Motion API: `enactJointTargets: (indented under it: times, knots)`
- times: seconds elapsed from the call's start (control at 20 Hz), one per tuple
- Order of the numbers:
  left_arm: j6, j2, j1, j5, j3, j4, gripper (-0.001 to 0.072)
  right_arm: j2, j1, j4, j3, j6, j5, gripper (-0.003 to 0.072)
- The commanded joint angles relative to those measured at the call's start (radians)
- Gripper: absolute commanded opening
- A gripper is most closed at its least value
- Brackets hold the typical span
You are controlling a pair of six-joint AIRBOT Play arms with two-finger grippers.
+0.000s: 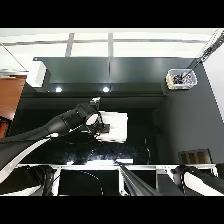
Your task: Fold the box and place the chain.
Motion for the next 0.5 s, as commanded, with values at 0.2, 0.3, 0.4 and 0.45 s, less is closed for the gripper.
enactJointTargets:
  times: [0.2, 0.3, 0.4, 0.45]
  knots:
    - [0.0, -0.001, 0.0, 0.001, 0.0, 0.0, 0.0029, 0.227, 0.077, 0.161, -0.108, -0.083, 0.203, 0.0007]
    - [0.0, -0.001, 0.0, 0.0, 0.0, 0.0, 0.003, 0.269, 0.131, 0.216, -0.184, -0.092, 0.284, 0.0007]
    - [0.0, -0.001, 0.0, 0.001, 0.0, 0.0, 0.003, 0.291, 0.201, 0.281, -0.27, -0.102, 0.309, 0.0008]
    - [0.0, -0.001, 0.0, 0.0, 0.0, 0.0, 0.0029, 0.291, 0.236, 0.32, -0.311, -0.105, 0.327, 0.0007]
